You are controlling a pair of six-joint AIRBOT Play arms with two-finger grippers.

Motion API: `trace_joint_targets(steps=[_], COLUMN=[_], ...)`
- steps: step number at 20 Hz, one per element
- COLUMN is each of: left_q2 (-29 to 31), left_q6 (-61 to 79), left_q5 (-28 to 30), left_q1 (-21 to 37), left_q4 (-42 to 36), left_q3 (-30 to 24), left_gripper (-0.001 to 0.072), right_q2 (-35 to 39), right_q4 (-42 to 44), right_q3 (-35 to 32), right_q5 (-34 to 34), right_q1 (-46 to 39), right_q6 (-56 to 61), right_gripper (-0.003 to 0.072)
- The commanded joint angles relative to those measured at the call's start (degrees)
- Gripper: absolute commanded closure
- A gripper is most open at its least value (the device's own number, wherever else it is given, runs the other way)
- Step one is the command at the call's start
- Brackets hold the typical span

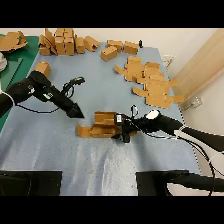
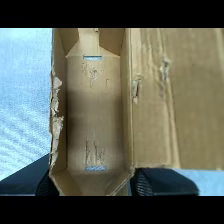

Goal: Fold the box.

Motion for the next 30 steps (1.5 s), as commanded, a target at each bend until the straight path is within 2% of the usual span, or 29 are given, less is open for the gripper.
trace_joint_targets(steps=[1,3,4,6,7,11,14,18,22,26,30], left_q2=[1.6,1.5,1.2,-1.2,-3.4,-13.6,-18.3,-20.0,-19.9,-19.9,-17.6], left_q6=[-20.3,-18.8,-17.2,-15.5,-15.9,-22.2,-25.7,-32.8,-38.6,-35.2,-14.6], left_q5=[-12.2,-9.4,-7.1,-3.9,-3.0,0.5,4.9,7.6,4.9,4.5,2.0], left_q1=[-3.4,-8.3,-9.7,-9.8,-9.2,-7.4,-7.3,-7.3,-7.3,-7.3,-6.3], left_q4=[5.7,-3.6,-11.1,-24.0,-25.8,-24.9,-20.4,-11.0,-4.5,-7.0,-17.8], left_q3=[-1.1,-1.3,-0.8,1.2,2.8,7.6,8.6,8.9,10.2,12.7,14.1], left_gripper=[0.0701,0.0701,0.07,0.07,0.07,0.07,0.07,0.0701,0.0701,0.07,0.0702], right_q2=[0.0,0.0,0.0,0.0,0.0,0.0,0.0,0.0,0.0,0.0,0.0], right_q4=[0.0,0.0,0.0,0.0,0.0,0.0,0.0,0.0,0.0,0.0,0.0], right_q3=[0.0,0.0,0.0,0.0,0.0,0.0,0.0,0.0,0.0,0.0,0.0], right_q5=[0.0,0.0,0.0,0.0,0.0,0.0,0.0,0.0,0.0,0.0,0.0], right_q1=[0.0,0.0,0.0,0.0,0.0,0.0,0.0,0.0,0.0,0.0,0.0], right_q6=[0.0,0.0,0.0,0.0,0.0,0.0,0.0,0.0,0.0,0.0,0.0], right_gripper=[0.0245,0.0245,0.0246,0.0245,0.0245,0.0245,0.0245,0.0245,0.0245,0.0245,0.0245])
